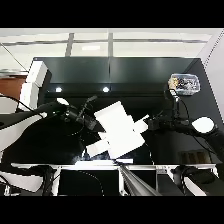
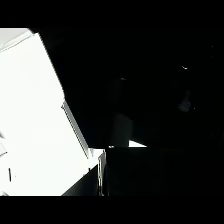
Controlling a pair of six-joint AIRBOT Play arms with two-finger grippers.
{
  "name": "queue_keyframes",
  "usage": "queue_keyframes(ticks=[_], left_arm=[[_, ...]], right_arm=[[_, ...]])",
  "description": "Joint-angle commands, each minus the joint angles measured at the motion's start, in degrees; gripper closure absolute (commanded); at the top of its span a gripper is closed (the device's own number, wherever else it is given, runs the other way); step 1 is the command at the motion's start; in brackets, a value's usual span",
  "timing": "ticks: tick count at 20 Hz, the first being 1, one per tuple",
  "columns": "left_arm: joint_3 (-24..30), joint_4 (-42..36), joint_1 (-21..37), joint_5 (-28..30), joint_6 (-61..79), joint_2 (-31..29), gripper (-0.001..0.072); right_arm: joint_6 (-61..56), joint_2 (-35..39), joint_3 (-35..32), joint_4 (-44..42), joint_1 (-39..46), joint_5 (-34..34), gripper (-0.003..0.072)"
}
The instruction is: Fold the box and place the chain.
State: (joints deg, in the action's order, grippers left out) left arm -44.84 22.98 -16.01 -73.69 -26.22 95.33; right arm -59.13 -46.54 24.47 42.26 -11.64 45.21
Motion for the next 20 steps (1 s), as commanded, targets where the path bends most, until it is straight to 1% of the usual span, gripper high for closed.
queue_keyframes(ticks=[1, 2, 3, 4, 5, 6, 9, 10, 11, 12, 13, 15, 16, 17, 18, 19, 20], left_arm=[[-0.2, 0.8, -1.0, 1.3, -0.1, 0.0, 0.0608], [-0.2, 0.9, -1.4, 1.9, -0.1, 0.0, 0.0680], [-0.4, 1.0, -1.6, 1.8, -0.1, 0.0, 0.0680], [-0.8, 1.3, -1.6, 1.1, -0.1, 0.0, 0.0681], [-1.7, 2.3, -1.5, 0.1, -0.3, 0.0, 0.0682], [-2.8, 4.3, -1.5, -0.3, -1.5, -0.5, 0.0683], [-6.2, 10.7, -1.9, 0.5, -3.3, -4.3, 0.0684], [-6.6, 11.7, -2.4, 2.1, -3.2, -6.5, 0.0684], [-6.6, 12.7, -3.1, 4.6, -3.1, -9.3, 0.0684], [-6.5, 14.3, -4.1, 7.1, -3.1, -12.1, 0.0684], [-6.4, 16.7, -5.8, 9.5, -2.5, -14.9, 0.0684], [-5.1, 23.1, -10.8, 16.3, 2.0, -20.1, 0.0683], [-4.1, 25.6, -12.8, 20.1, 4.7, -21.6, 0.0681], [-3.3, 27.8, -14.3, 22.9, 7.1, -21.8, 0.0680], [-2.9, 31.0, -14.8, 24.2, 9.8, -21.2, 0.0680], [-2.9, 34.4, -15.1, 24.1, 11.6, -20.1, 0.0680], [-2.9, 35.3, -15.0, 23.5, 11.4, -19.1, 0.0680]], right_arm=[[0.0, 0.0, 0.0, 0.0, 0.0, 0.2, 0.0649], [0.0, 0.0, 0.0, 0.0, 0.0, 0.4, 0.0649], [0.0, 0.0, 0.0, 0.0, 0.0, 1.2, 0.0646], [0.0, 0.0, 0.1, 0.5, 0.4, 2.6, 0.0429], [-0.7, 0.0, 0.9, 3.3, 1.6, 5.1, 0.0019], [-1.6, 0.0, 2.7, 7.7, 3.5, 8.9, -0.0014], [-2.7, 0.1, 13.0, 23.8, 12.8, 21.8, -0.0014], [-2.5, 0.1, 16.2, 27.7, 15.6, 24.0, -0.0014], [-2.2, 0.1, 18.8, 31.7, 17.7, 24.6, -0.0014], [-2.4, 0.1, 20.2, 35.2, 18.8, 23.5, -0.0013], [-2.3, 0.1, 20.4, 37.7, 19.2, 22.0, -0.0014], [-1.9, 0.0, 20.4, 44.1, 19.1, 19.3, -0.0014], [-2.0, 0.0, 20.4, 45.3, 19.1, 17.2, -0.0013], [-2.3, 0.0, 20.4, 44.4, 19.1, 15.9, -0.0014], [-1.6, -0.2, 20.4, 40.9, 19.1, 15.1, -0.0014], [2.8, -0.4, 20.2, 35.3, 19.1, 14.5, -0.0013], [11.3, -0.4, 19.5, 28.6, 18.7, 14.5, -0.0013]])
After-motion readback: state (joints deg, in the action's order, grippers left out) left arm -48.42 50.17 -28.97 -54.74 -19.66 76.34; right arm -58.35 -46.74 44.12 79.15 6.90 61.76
